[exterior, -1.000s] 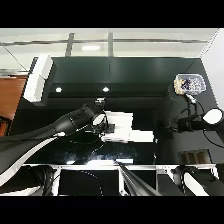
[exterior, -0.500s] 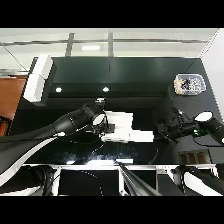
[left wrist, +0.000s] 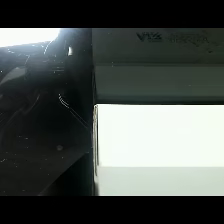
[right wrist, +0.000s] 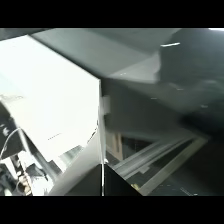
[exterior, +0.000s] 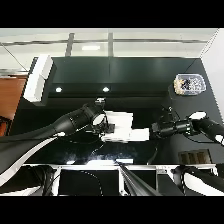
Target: Fold the box and place the chain.
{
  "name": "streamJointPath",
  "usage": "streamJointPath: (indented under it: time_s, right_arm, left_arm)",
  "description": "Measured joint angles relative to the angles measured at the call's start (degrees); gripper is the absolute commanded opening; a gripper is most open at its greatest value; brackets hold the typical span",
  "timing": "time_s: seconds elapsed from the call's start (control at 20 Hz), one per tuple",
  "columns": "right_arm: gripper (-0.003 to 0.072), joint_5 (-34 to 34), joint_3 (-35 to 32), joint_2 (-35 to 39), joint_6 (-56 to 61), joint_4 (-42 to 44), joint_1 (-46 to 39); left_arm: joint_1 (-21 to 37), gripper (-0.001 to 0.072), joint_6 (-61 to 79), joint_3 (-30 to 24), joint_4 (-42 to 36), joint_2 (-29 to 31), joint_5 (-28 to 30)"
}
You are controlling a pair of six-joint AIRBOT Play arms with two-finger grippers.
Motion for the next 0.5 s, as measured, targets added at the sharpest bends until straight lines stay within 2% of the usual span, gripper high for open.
streamJointPath:
  time_s: [0.05,0.1,0.15,0.2,0.5]
  right_arm:
    - [0.0022,0.4,0.0,0.0,-0.6,0.5,0.1]
    - [0.0206,0.9,0.0,-0.1,-0.9,1.0,0.1]
    - [0.0431,1.3,0.1,-0.1,-1.4,1.4,0.2]
    - [0.0584,1.8,0.2,-0.1,-1.6,1.9,0.2]
    - [0.0578,4.8,1.0,-0.1,-1.2,4.8,1.7]
  left_arm:
    - [0.0,0.0027,0.0,0.0,0.0,0.0,0.0]
    - [0.0,0.0028,0.0,0.0,0.0,0.0,0.0]
    - [0.0,0.0027,0.0,0.0,0.0,0.0,0.0]
    - [0.0,0.0027,0.0,0.0,0.0,0.0,0.0]
    - [0.0,0.0027,0.0,0.0,0.0,0.0,0.0]
